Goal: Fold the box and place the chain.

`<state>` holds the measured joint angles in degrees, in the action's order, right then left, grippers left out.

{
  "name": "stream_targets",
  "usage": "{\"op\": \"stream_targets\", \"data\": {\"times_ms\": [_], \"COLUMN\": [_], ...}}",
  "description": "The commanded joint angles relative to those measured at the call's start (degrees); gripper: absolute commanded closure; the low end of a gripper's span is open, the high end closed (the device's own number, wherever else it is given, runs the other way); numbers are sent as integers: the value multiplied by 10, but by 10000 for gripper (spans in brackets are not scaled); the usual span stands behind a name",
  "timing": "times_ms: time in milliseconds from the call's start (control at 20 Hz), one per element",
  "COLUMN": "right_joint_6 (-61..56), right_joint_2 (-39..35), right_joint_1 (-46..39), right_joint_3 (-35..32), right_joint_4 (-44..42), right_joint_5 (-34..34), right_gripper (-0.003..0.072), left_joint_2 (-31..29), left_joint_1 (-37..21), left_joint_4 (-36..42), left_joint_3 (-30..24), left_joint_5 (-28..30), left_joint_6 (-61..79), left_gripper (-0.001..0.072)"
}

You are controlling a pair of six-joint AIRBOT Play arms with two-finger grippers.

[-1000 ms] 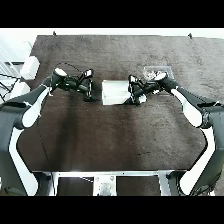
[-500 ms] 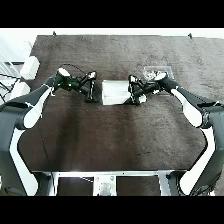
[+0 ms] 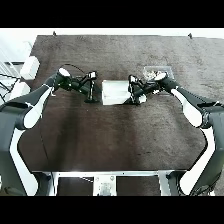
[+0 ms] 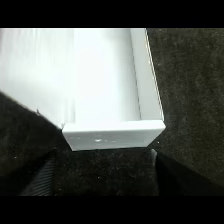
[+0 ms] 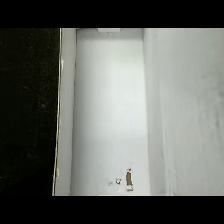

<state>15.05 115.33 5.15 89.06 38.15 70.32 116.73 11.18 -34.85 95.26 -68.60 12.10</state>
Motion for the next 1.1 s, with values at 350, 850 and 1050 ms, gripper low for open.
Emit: {"op": "stream_targets", "data": {"times_ms": [350, 850, 1050], "right_joint_6": [0, 0, 0], "right_joint_2": [0, 0, 0], "right_joint_1": [0, 0, 0], "right_joint_3": [0, 0, 0], "right_joint_4": [0, 0, 0], "right_joint_5": [0, 0, 0], "right_gripper": [192, 192, 192], "left_joint_2": [0, 8, 16], "left_joint_1": [5, 22, 22], "left_joint_4": [12, 0, 22], "left_joint_3": [4, 2, 3], "left_joint_5": [-9, 19, 21], "left_joint_6": [4, 16, 30], "left_gripper": [-11, -11, -11]}}
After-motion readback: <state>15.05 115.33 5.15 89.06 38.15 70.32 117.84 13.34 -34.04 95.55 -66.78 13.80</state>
